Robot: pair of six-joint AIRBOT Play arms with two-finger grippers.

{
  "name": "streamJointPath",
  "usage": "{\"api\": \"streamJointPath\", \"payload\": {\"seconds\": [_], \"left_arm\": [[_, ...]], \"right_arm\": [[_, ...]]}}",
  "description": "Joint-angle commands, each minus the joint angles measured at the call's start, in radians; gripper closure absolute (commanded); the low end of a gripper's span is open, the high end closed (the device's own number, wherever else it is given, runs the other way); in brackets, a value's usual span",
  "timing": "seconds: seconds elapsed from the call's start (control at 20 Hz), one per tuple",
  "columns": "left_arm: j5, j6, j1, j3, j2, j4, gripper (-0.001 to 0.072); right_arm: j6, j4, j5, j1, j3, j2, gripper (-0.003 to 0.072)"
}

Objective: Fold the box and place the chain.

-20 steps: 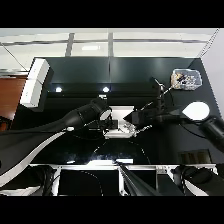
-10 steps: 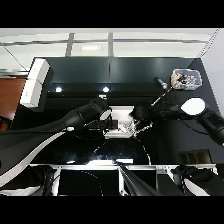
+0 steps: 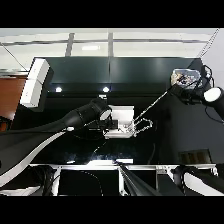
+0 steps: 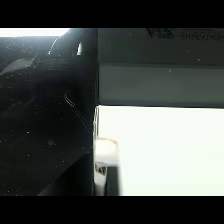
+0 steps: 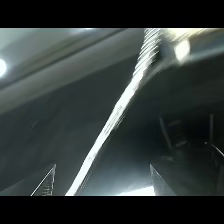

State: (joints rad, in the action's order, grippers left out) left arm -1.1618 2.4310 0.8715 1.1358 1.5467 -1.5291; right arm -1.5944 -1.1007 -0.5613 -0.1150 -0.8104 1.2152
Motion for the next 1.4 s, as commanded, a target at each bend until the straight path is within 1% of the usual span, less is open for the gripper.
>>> {"api": "streamJointPath", "payload": {"seconds": [0.0, 0.15, 0.3, 0.35, 0.4, 0.45, 0.5, 0.55, 0.65, 0.75, 0.85, 0.9, 1.05, 1.15, 1.25, 1.35], "left_arm": [[0.001, 0.000, -0.001, 0.000, 0.000, 0.000, 0.0677], [-0.001, 0.000, -0.001, 0.000, 0.000, 0.000, 0.0677], [-0.002, 0.000, -0.001, 0.000, 0.000, 0.000, 0.0677], [-0.002, 0.000, -0.001, 0.000, 0.000, 0.000, 0.0677], [-0.002, 0.000, -0.001, 0.000, 0.000, 0.000, 0.0677], [-0.001, 0.000, -0.001, 0.000, 0.000, 0.000, 0.0676], [-0.001, 0.000, -0.001, 0.000, 0.000, 0.000, 0.0677], [-0.001, 0.000, -0.001, 0.000, 0.000, 0.001, 0.0676], [-0.001, 0.000, -0.001, 0.000, 0.000, 0.001, 0.0676], [0.000, 0.000, -0.001, 0.000, 0.000, 0.001, 0.0677], [0.000, 0.000, -0.001, 0.000, 0.000, 0.001, 0.0677], [-0.001, 0.000, -0.001, 0.000, 0.000, 0.001, 0.0677], [-0.002, 0.000, -0.001, 0.000, 0.000, 0.001, 0.0676], [-0.001, 0.000, -0.001, 0.000, 0.000, 0.000, 0.0677], [-0.001, 0.000, -0.001, 0.000, 0.000, 0.000, 0.0677], [-0.001, 0.000, -0.001, 0.000, 0.000, 0.000, 0.0677]], "right_arm": [[-0.086, -0.025, 0.024, -0.038, -0.157, 0.217, -0.0027], [-0.138, -0.024, -0.023, -0.038, -0.283, 0.369, -0.0027], [-0.138, 0.010, -0.037, -0.038, -0.347, 0.449, -0.0025], [-0.138, 0.014, -0.036, -0.038, -0.360, 0.461, 0.0006], [-0.138, 0.014, -0.033, -0.038, -0.368, 0.467, 0.0109], [-0.137, 0.011, -0.032, -0.039, -0.372, 0.466, 0.0279], [-0.130, 0.010, -0.050, -0.039, -0.381, 0.466, 0.0519], [-0.102, 0.010, -0.085, -0.040, -0.396, 0.465, 0.0678], [-0.042, 0.003, -0.189, -0.041, -0.433, 0.448, 0.0673], [0.061, -0.004, -0.294, -0.041, -0.449, 0.380, 0.0674], [0.138, -0.004, -0.379, -0.041, -0.449, 0.267, 0.0675], [0.167, -0.004, -0.416, -0.041, -0.449, 0.190, 0.0674], [0.205, -0.004, -0.430, -0.041, -0.456, -0.053, 0.0675], [0.213, -0.003, -0.466, -0.041, -0.488, -0.187, 0.0676], [0.213, 0.008, -0.555, -0.040, -0.513, -0.283, 0.0676], [0.212, 0.038, -0.672, -0.040, -0.513, -0.352, 0.0676]]}}
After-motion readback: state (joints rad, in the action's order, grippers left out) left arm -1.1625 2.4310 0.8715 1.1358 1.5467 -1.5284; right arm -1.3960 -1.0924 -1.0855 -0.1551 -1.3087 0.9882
